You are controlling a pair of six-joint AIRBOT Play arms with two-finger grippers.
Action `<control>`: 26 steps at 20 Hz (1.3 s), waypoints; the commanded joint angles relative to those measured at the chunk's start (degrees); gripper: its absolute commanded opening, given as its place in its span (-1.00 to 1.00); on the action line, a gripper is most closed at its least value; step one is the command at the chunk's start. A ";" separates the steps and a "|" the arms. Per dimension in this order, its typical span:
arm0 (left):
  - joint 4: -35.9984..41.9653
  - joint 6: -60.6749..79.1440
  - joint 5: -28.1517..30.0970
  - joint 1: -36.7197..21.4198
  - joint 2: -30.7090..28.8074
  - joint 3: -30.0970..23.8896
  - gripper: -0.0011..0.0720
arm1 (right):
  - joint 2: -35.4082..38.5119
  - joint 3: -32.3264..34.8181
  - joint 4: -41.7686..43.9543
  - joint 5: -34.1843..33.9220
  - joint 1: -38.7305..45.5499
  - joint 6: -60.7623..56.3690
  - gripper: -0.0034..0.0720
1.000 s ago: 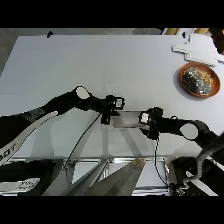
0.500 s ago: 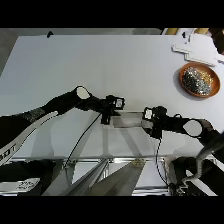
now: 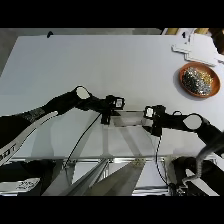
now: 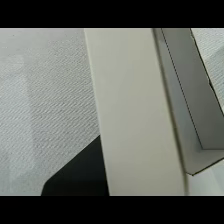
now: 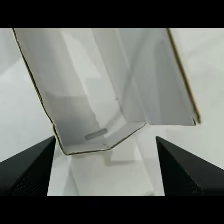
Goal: Fold the box and place the chain.
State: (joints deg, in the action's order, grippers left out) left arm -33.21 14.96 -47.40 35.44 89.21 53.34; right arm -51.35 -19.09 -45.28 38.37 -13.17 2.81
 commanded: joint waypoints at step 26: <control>-0.02 0.07 0.02 0.02 0.00 -0.02 -0.94 | -18.12 -3.50 18.38 10.27 7.21 28.59 0.74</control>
State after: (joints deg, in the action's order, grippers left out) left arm -33.21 15.00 -47.37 35.44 89.21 53.34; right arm -69.23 -22.48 -26.94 47.75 -6.00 31.35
